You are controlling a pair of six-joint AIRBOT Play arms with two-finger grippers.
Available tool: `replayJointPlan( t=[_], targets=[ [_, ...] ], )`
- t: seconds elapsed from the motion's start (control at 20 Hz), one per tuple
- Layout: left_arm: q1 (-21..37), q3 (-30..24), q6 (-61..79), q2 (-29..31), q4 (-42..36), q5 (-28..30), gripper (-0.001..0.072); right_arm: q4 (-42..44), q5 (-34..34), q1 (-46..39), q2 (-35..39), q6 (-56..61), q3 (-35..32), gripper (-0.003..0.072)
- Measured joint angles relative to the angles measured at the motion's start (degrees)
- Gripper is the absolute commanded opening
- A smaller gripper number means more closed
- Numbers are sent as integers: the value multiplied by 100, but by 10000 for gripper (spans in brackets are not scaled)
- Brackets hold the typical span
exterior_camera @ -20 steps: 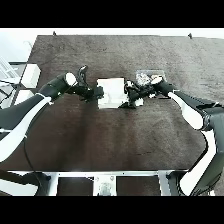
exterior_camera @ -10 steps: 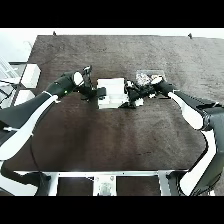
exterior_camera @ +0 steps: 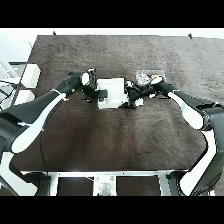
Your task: Fold the box and place the chain.
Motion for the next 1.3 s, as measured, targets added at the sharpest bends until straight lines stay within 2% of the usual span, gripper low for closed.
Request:
replayJointPlan(
  t=[0.35,0.75,0.95,1.0,1.05,1.1,1.15,1.3],
  targets=[
    [-157,798,-367,-483,529,-800,408,-2,0,0,0,0,0,594],
    [-439,2116,-772,-1235,1346,-2343,407,0,7,4,0,-2,0,594],
    [-520,2406,-925,-1392,1517,-2754,406,-9,22,7,0,-7,0,594],
    [-527,2437,-946,-1405,1539,-2780,379,-7,20,4,0,-4,0,594],
    [-527,2459,-968,-1416,1554,-2793,179,2,17,2,0,-4,0,593],
    [-533,2474,-975,-1429,1547,-2787,46,15,17,4,0,-2,0,594],
    [-544,2490,-1054,-1436,1543,-2758,25,-4,9,4,-2,28,0,594],
    [-540,2507,-1027,-1449,1563,-2732,25,7,-9,2,-4,13,-2,594]
  ],
)
